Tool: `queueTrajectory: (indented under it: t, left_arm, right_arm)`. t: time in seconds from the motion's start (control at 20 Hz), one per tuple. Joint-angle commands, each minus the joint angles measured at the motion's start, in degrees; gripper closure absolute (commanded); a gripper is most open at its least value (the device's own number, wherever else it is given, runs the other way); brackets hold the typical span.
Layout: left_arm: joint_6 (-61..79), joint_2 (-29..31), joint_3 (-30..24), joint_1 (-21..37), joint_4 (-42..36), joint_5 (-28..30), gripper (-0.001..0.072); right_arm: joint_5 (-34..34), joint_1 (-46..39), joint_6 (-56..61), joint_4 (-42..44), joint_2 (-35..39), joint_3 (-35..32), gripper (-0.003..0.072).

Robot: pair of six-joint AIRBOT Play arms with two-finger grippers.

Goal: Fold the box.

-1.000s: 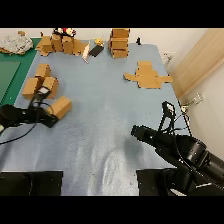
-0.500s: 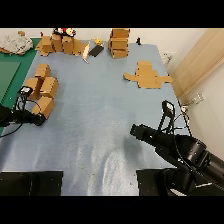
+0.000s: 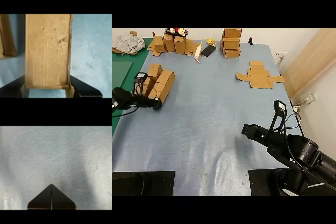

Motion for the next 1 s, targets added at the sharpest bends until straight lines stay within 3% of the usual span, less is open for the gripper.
queueTrajectory:
  t: [0.0,0.25,0.3,0.35,0.4,0.55,0.65,0.8,0.95]
  left_arm:
    - [-1.6,-4.0,4.0,-0.9,-0.5,1.6,0.036]
    - [-1.7,-5.6,4.2,-0.8,-0.5,2.6,0.0357]
    - [-1.7,-5.5,4.2,-0.8,-0.5,2.6,0.0273]
    - [-1.7,-5.5,4.2,-0.8,-0.5,2.8,0.0083]
    - [-1.7,-5.5,4.2,-0.7,-0.5,2.8,0.0045]
    - [-1.7,-5.4,4.3,-0.6,-0.5,2.3,0.0028]
    - [-1.7,-4.4,4.3,-0.6,-0.1,1.8,0.0016]
    - [-1.7,-0.6,4.4,0.7,1.8,-0.8,0.0016]
    - [-1.7,3.8,4.4,4.2,3.5,-7.7,0.0015]
  right_arm:
    - [0.0,0.0,0.0,0.1,0.0,0.0,0.0681]
    - [0.2,0.0,0.0,1.0,0.0,0.0,0.068]
    - [0.2,0.0,0.0,1.2,0.0,0.0,0.068]
    - [0.2,0.0,0.0,1.2,0.0,0.0,0.068]
    - [0.2,0.0,0.0,1.2,0.0,0.0,0.068]
    - [0.2,0.0,0.0,1.2,0.0,0.0,0.0674]
    - [0.2,0.0,0.0,1.3,0.0,0.0,0.0529]
    - [0.2,0.0,0.0,2.1,0.0,0.0,0.0522]
    - [0.2,0.0,0.0,2.3,0.0,0.0,0.0522]
